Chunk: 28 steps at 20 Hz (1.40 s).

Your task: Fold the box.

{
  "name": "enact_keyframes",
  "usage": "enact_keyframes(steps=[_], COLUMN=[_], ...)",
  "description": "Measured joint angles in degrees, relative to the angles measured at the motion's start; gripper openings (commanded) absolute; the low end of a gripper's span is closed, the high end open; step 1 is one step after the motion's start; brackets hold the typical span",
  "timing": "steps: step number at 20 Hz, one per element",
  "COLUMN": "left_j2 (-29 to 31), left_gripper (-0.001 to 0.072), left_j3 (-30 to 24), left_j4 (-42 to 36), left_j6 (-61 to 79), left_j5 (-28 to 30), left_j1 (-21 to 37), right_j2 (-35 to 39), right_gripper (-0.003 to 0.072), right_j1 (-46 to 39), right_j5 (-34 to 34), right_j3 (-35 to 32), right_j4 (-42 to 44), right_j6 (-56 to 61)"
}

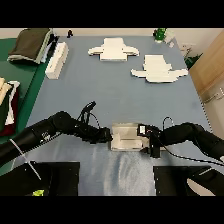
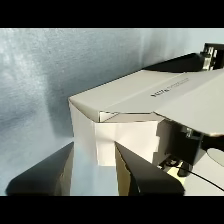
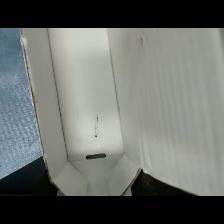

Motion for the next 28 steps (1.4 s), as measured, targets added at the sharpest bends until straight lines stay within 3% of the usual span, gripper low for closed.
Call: enact_keyframes(steps=[6,12,19,28], left_j2=[-4.59,-9.25,-15.69,-20.70], left_gripper=[0.0394,0.0393,0.0364,0.0364], left_j3=[2.58,9.64,18.10,25.64], left_j4=[1.42,23.47,39.12,43.54], left_j6=[-3.26,-27.85,-45.51,-53.13], left_j5=[2.43,0.85,-6.29,-11.78], left_j1=[-4.83,-13.03,-19.12,-22.12], right_j2=[0.00,0.00,0.00,0.00], right_gripper=[0.0508,0.0508,0.0508,0.0507], right_j1=[0.00,0.00,0.00,0.00], right_j5=[0.02,0.02,0.02,0.00], right_j3=[0.00,0.00,0.00,0.00], right_j4=[0.00,0.00,0.07,0.00], right_j6=[0.00,-0.02,0.00,-0.02])
